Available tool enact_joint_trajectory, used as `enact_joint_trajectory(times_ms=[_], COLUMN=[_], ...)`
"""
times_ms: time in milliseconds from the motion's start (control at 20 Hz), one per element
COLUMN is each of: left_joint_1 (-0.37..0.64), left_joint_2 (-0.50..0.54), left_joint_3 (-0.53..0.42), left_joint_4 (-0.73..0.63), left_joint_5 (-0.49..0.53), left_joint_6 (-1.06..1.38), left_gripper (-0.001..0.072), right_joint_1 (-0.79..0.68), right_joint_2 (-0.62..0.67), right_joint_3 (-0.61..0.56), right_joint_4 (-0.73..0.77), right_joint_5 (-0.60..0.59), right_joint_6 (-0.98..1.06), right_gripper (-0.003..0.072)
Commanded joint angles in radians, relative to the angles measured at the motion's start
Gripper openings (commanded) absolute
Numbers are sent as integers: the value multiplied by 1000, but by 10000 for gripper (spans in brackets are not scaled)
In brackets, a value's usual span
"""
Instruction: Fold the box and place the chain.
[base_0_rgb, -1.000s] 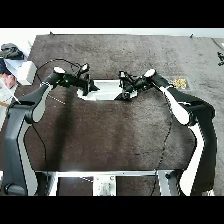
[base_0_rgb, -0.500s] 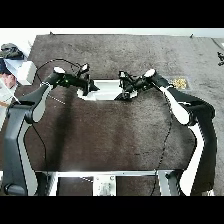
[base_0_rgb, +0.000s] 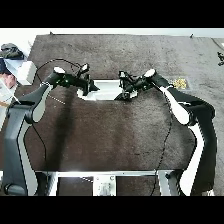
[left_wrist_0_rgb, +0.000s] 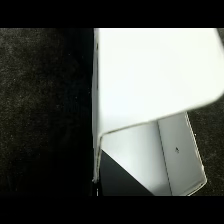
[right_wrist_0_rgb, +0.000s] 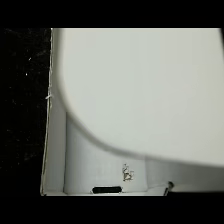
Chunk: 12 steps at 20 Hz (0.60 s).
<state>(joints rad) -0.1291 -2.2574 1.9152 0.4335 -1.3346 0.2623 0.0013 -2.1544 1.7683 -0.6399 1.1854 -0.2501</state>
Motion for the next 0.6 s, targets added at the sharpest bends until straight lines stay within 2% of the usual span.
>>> enact_joint_trajectory(times_ms=[0, 100, 150, 200, 250, 400, 550], left_joint_1=[0, 0, 0, 0, 0, 0, 20], left_joint_2=[0, 0, 0, 0, 0, 3, 14], left_joint_3=[0, 0, 0, 0, 0, 25, 61], left_joint_4=[0, -1, -3, -9, -23, -24, -18], left_joint_5=[-10, -18, -19, -19, -29, -116, -122], left_joint_6=[0, 0, 0, -2, -23, -48, -106], left_gripper=[11, 12, 52, 289, 399, 402, 403], right_joint_1=[-1, -1, -1, -1, -1, -1, -1], right_joint_2=[0, 0, 0, 0, 0, 0, 0], right_joint_3=[0, 0, 0, 0, 0, 0, 0], right_joint_4=[0, 0, 0, 0, 0, 0, 0], right_joint_5=[0, 0, 0, 0, 0, 0, 0], right_joint_6=[0, 0, 0, 0, 0, 0, 0], right_gripper=[270, 270, 270, 270, 270, 270, 270])
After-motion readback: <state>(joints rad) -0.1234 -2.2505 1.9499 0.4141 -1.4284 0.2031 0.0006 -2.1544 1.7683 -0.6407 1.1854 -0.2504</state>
